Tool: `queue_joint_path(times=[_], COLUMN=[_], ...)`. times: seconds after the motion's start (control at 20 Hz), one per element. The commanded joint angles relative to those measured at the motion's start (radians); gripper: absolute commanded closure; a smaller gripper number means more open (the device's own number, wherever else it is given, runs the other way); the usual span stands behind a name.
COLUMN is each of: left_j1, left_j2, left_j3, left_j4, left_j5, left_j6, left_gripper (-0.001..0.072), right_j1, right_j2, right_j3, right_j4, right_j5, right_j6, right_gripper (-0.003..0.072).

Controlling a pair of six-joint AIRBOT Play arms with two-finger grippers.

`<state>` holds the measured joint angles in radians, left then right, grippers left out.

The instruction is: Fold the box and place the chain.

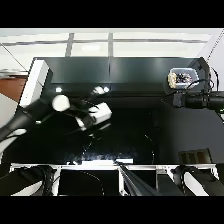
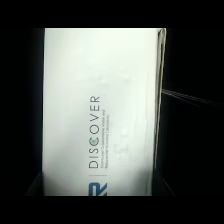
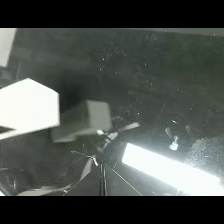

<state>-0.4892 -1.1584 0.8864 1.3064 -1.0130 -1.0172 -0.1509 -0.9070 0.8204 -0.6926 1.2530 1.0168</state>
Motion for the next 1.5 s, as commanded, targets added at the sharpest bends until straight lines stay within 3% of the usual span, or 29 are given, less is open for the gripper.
queue_joint_path(times=[0.0,0.25,0.5,0.7,1.05,1.2,1.45], left_j1=[0.206,0.548,0.929,1.131,1.398,1.445,1.428], left_j2=[0.123,0.370,0.555,0.560,0.527,0.475,0.365], left_j3=[-0.024,-0.163,-0.277,-0.310,-0.400,-0.415,-0.414], left_j4=[0.055,0.055,0.039,-0.019,-0.187,-0.302,-0.347], left_j5=[-0.157,-0.219,-0.193,-0.191,-0.060,-0.023,0.139], left_j6=[-0.108,-0.135,-0.100,0.006,0.216,0.434,0.623], left_gripper=[0.0428,0.0419,0.0420,0.0420,0.0419,0.0419,0.0419], right_j1=[-0.001,-0.001,0.000,0.000,0.000,0.000,0.000], right_j2=[0.000,0.000,0.000,0.000,0.000,0.000,0.000], right_j3=[0.001,0.001,0.001,0.001,0.001,0.001,0.001], right_j4=[0.000,0.000,0.001,0.000,0.000,0.001,0.000], right_j5=[-0.004,-0.005,-0.032,-0.039,-0.042,-0.042,-0.045], right_j6=[-0.009,-0.049,-0.066,-0.068,-0.067,-0.059,-0.025], right_gripper=[0.0661,0.0660,0.0661,0.0661,0.0661,0.0661,0.0661])
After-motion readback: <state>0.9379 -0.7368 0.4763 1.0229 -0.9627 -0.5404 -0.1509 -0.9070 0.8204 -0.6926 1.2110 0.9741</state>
